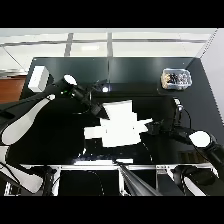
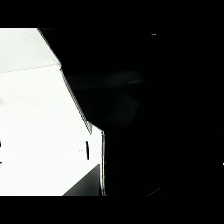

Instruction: Fold the box and place the chain.

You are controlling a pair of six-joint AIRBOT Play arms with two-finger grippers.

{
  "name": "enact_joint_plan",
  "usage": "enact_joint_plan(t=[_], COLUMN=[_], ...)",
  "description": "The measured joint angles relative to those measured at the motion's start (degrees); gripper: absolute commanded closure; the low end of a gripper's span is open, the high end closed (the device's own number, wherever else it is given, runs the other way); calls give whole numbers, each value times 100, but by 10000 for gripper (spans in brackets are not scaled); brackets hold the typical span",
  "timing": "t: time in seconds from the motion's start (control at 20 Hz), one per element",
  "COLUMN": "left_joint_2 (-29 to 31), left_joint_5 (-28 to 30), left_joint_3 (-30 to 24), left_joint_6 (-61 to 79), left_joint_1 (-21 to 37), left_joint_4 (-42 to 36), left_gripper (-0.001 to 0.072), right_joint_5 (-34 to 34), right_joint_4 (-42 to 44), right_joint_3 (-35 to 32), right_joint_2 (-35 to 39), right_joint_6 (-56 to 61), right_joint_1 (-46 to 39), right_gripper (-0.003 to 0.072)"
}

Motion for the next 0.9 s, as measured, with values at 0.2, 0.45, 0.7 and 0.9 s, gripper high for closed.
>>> enact_joint_plan(t=[0.2, 0.45, 0.7, 0.9], left_joint_2=[-98, -208, -151, 514], left_joint_5=[7, -111, -428, -162], left_joint_3=[20, 35, 229, -155], left_joint_6=[22, 2, -144, -221], left_joint_1=[-85, -133, -22, -52], left_joint_4=[96, 127, 219, 297], left_gripper=[442, 683, 687, 685], right_joint_5=[9, 9, 256, 1182], right_joint_4=[0, 0, -946, -2149], right_joint_3=[0, 2, 573, 1561], right_joint_2=[0, 2, 4, 4], right_joint_6=[0, 0, -9, -267], right_joint_1=[0, 0, -284, -619], right_gripper=[675, 295, 72, 73])
